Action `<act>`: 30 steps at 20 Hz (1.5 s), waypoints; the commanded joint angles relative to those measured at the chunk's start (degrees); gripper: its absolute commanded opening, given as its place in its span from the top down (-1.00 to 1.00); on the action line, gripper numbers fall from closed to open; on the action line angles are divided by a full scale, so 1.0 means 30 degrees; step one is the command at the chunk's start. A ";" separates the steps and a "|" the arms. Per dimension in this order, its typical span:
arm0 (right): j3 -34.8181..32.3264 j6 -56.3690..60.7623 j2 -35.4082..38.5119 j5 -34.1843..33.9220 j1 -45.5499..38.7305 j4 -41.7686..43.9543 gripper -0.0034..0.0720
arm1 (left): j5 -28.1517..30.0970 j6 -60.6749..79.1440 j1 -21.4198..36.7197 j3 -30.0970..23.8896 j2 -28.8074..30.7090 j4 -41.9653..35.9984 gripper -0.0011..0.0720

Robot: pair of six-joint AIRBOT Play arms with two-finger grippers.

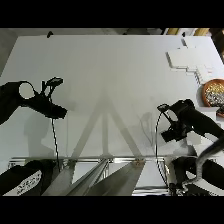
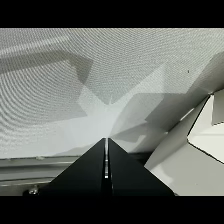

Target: Fold the box and place the chain.

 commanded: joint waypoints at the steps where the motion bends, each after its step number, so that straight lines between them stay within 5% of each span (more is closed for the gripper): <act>1: 0.0000 0.0007 -0.0007 0.0000 -0.0015 0.0000 0.86 | -0.0007 0.0007 0.0015 -0.0007 0.0015 0.0007 0.94; 11: 0.0000 0.0000 -0.0007 0.0000 -0.0015 0.0000 0.86 | -0.0007 0.0007 0.0015 -0.0007 0.0015 0.0007 0.94; 20: 0.0000 0.0007 -0.0015 -0.4707 -0.0015 0.0503 0.86 | 0.0000 0.0007 0.0015 -0.0007 0.0015 0.0007 0.94; 27: 0.0058 -0.0233 -0.0015 -0.2688 -0.0015 0.1064 0.87 | 0.0000 0.0007 0.0015 -0.0007 0.0015 0.0007 0.94; 30: 0.1800 -0.2062 0.0058 -0.0576 -0.0175 -0.2004 0.87 | 0.0000 0.0007 0.0015 -0.0007 0.0015 0.0007 0.94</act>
